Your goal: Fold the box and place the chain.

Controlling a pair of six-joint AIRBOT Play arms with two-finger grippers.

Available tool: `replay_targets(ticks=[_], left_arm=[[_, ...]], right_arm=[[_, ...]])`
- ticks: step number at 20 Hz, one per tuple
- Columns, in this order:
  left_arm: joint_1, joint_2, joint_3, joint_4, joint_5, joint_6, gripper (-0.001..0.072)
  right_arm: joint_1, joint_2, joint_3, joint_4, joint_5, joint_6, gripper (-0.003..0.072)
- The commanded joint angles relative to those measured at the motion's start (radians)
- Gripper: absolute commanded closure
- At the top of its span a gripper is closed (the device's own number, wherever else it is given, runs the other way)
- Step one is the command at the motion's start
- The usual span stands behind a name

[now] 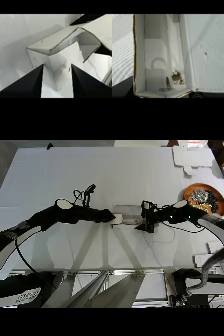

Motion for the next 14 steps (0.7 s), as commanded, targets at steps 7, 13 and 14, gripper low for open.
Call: replay_targets(ticks=[7, 13, 14], left_arm=[[-0.072, 0.0, 0.001, 0.078, 0.118, -0.002, 0.0323], [-0.097, 0.0, 0.001, 0.121, 0.161, -0.004, 0.0364], [-0.097, -0.001, 0.001, 0.139, 0.161, -0.01, 0.0365]], right_arm=[[0.0, 0.0, 0.0, 0.0, 0.0, 0.0, 0.0186], [0.0, 0.0, 0.0, 0.0, 0.0, 0.0, 0.0186], [0.0, 0.0, 0.0, 0.0, 0.0, 0.0, 0.0186]])
